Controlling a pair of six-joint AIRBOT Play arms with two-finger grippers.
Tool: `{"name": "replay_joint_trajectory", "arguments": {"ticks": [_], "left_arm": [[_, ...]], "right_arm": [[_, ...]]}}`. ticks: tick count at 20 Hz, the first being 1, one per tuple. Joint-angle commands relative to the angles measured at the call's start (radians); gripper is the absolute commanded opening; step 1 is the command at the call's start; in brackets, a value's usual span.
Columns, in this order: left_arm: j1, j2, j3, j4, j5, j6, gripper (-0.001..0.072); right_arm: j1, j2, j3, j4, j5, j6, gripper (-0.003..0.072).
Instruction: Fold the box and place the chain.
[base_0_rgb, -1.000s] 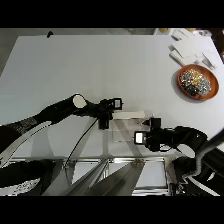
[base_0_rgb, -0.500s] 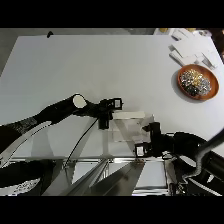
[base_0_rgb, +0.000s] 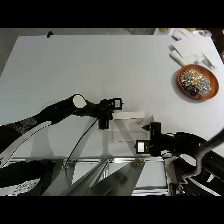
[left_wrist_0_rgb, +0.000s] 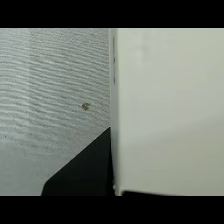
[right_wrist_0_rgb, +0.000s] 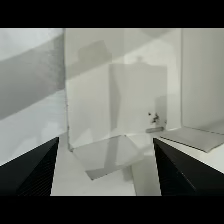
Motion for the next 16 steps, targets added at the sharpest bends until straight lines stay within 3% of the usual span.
{"name": "replay_joint_trajectory", "arguments": {"ticks": [1, 6, 12, 16], "left_arm": [[0.0, 0.0, 0.001, 0.0, 0.0, 0.0, 0.0012], [0.0, 0.0, 0.001, 0.0, 0.0, 0.0, 0.0012], [0.0, 0.0, 0.001, 0.0, 0.0, 0.0, 0.0012], [0.0, 0.0, 0.001, 0.0, 0.0, 0.0, 0.0012]], "right_arm": [[-0.076, 0.0, 0.01, 0.137, -0.015, -0.115, 0.0652], [-0.196, 0.0, 0.01, 0.322, -0.002, -0.336, 0.0652], [-0.197, 0.022, 0.01, 0.319, 0.047, -0.334, 0.0653], [-0.187, 0.098, 0.008, 0.253, 0.159, -0.259, 0.0665]]}}
